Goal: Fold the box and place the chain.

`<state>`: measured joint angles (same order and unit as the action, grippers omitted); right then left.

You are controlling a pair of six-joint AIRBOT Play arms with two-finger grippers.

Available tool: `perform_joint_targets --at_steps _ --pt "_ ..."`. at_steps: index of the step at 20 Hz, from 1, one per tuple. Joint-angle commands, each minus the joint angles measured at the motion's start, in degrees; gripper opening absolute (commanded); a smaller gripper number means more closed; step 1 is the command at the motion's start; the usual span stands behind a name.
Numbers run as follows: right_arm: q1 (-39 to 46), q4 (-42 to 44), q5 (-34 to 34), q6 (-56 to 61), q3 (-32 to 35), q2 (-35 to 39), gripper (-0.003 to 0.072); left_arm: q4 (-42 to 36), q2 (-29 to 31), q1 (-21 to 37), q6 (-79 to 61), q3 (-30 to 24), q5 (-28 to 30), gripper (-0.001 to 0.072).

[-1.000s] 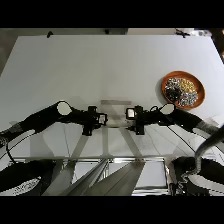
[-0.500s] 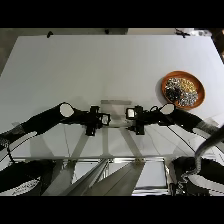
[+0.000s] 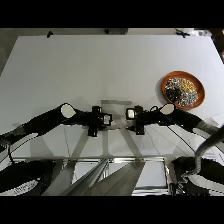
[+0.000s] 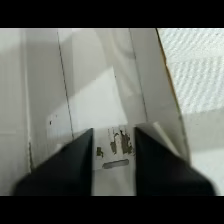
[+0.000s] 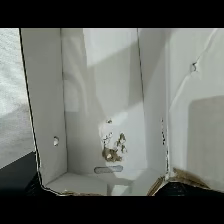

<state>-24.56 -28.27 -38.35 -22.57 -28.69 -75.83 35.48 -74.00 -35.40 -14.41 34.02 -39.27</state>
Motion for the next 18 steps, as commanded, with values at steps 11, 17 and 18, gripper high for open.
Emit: perform_joint_targets --at_steps 11,17,18 --pt "-0.02 0.02 0.0 0.0 0.02 -0.02 0.0396 36.24 24.09 15.76 79.67 -0.02 -16.79 0.0002" --pt "-0.02 0.02 0.0 -0.02 0.02 0.0 0.0396 35.08 20.96 20.55 89.68 -0.02 -23.15 0.0002" --pt "-0.02 0.02 0.0 0.0 0.0 -0.02 0.0396 32.7 19.17 20.35 89.64 -0.04 -23.08 0.0002"
